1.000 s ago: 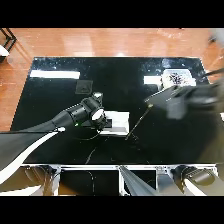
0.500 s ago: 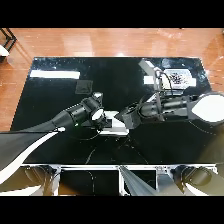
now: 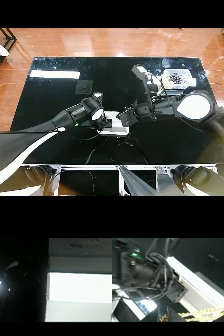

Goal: Fold the box and place the chain.

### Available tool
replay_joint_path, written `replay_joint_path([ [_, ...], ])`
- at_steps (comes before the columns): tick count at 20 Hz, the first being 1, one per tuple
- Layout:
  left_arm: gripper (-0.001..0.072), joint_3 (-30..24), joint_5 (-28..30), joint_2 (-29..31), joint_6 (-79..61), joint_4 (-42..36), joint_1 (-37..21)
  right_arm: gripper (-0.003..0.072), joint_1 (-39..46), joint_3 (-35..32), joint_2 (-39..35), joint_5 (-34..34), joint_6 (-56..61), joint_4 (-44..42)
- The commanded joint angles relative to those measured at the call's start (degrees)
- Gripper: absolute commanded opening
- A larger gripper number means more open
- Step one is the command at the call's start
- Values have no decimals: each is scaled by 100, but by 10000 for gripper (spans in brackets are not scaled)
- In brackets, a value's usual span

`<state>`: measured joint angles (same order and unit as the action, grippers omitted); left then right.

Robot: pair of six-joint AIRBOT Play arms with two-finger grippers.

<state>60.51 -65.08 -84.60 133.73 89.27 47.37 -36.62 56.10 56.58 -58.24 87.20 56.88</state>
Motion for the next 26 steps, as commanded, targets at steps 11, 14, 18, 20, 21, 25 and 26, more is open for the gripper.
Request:
replay_joint_path([
  [11, 24, -2, -2, -2, 0, 0, 2, 614, 267, 2, 839, -278, 22, 210],
  [14, 24, -2, -4, -2, 0, 0, 4, 614, 999, 2, 516, -817, -125, 258],
  [18, 24, -2, -4, -2, 0, 0, 2, 613, 2347, 2, 35, -866, -55, 1143],
  [20, 24, -2, -4, -2, 0, 0, 2, 613, 2927, -83, 74, -452, 345, 1882],
  [21, 24, -2, -4, -2, 0, 0, 2, 613, 3156, -175, 116, -66, 684, 2243],
  [25, 24, -2, -7, -2, 0, -7, 2, 617, 3582, -243, 931, 1121, 1274, 2507],
  [26, 24, -2, -13, -2, 0, -20, 2, 705, 3582, -229, 1204, 1537, 1478, 2500],
])
